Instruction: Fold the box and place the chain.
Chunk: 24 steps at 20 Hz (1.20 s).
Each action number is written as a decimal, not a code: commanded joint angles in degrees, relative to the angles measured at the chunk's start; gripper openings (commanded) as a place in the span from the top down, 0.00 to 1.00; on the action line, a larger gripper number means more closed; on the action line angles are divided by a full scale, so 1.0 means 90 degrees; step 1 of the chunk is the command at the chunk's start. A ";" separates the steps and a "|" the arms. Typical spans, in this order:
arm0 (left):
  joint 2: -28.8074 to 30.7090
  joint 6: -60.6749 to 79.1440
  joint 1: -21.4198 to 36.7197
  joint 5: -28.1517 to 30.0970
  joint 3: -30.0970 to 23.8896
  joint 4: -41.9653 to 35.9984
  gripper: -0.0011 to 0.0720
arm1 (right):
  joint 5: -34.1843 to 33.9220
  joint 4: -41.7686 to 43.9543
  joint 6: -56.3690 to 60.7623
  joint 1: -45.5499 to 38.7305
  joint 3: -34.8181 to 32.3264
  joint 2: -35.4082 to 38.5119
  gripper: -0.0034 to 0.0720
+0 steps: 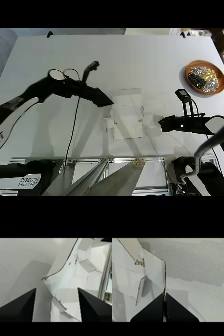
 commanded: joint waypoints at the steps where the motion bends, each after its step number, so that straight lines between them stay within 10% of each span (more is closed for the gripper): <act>1: -0.0585 0.0483 -0.0340 0.0095 -0.0002 -0.0265 0.19 | 0.0002 0.0019 -0.0002 0.0007 -0.0005 0.0005 0.93; 10: -0.0962 0.1360 -0.0988 0.0318 -0.0002 -0.0651 0.24 | 0.0051 0.0017 -0.0002 0.0007 -0.0005 0.0005 0.93; 14: -0.0942 0.1661 -0.0974 0.0423 -0.0002 -0.0663 0.74 | 0.0168 0.0015 -0.0002 0.0007 -0.0005 0.0005 0.93; 18: -0.0850 0.1851 -0.0780 0.0566 -0.0002 -0.0571 0.98 | 0.0168 0.0012 -0.0005 0.0005 -0.0005 0.0002 0.93; 22: -0.0656 0.2654 -0.0767 0.0563 -0.0002 -0.0505 0.98 | 0.0287 0.0058 -0.0005 0.0005 -0.0005 0.0005 0.93; 24: -0.0576 0.3245 -0.0767 0.0554 0.0000 -0.0515 0.98 | 0.0321 0.0206 -0.0002 0.0005 0.0015 0.0005 0.74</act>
